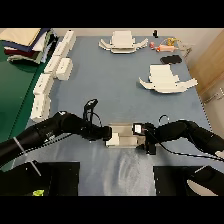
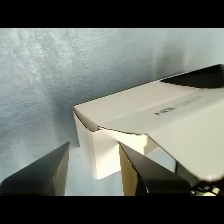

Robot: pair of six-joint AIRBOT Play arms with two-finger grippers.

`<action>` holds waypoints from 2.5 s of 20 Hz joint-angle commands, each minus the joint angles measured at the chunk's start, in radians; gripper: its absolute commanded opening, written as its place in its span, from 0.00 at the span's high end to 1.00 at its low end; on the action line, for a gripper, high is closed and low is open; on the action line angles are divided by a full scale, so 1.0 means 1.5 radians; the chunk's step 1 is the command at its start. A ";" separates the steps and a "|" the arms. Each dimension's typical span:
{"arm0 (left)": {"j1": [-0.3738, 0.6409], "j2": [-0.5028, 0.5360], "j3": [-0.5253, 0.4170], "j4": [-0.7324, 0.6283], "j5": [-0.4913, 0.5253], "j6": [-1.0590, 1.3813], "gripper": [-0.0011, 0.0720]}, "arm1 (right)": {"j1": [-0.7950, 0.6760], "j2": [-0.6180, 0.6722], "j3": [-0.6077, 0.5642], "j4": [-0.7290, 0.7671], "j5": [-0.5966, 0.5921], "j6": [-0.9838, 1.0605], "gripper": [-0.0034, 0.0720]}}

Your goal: Fold the box.

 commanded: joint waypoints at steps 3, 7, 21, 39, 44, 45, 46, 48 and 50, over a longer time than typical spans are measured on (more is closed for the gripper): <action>-0.103 -0.124 0.123 0.205 -0.097 -0.255 0.35 | 0.001 -0.001 0.000 0.000 0.000 0.000 0.28; -0.148 -0.200 0.207 0.297 -0.199 -0.374 0.35 | 0.001 -0.001 0.000 0.000 0.000 0.000 0.28; -0.170 -0.281 0.265 0.301 -0.234 -0.407 0.96 | 0.001 -0.001 0.000 0.000 0.000 0.000 0.28; -0.104 -0.127 0.332 0.312 -0.459 -0.275 0.25 | 0.001 -0.001 0.000 0.000 0.000 0.000 0.28; -0.013 -0.034 0.249 0.325 -0.488 -0.101 0.93 | 0.001 -0.001 0.000 0.000 0.000 0.000 0.28; 0.017 -0.024 0.222 0.303 -0.473 -0.045 0.96 | 0.001 -0.001 0.000 0.000 0.000 0.000 0.28; 0.052 -0.012 0.188 0.264 -0.437 0.023 0.96 | 0.001 -0.001 0.000 0.000 0.000 0.000 0.28; 0.130 0.014 0.120 0.137 -0.348 0.203 0.96 | 0.001 -0.001 0.000 0.000 0.000 0.001 0.28; 0.220 0.036 0.056 -0.013 -0.307 0.438 0.96 | 0.001 -0.001 0.000 0.000 0.000 0.000 0.28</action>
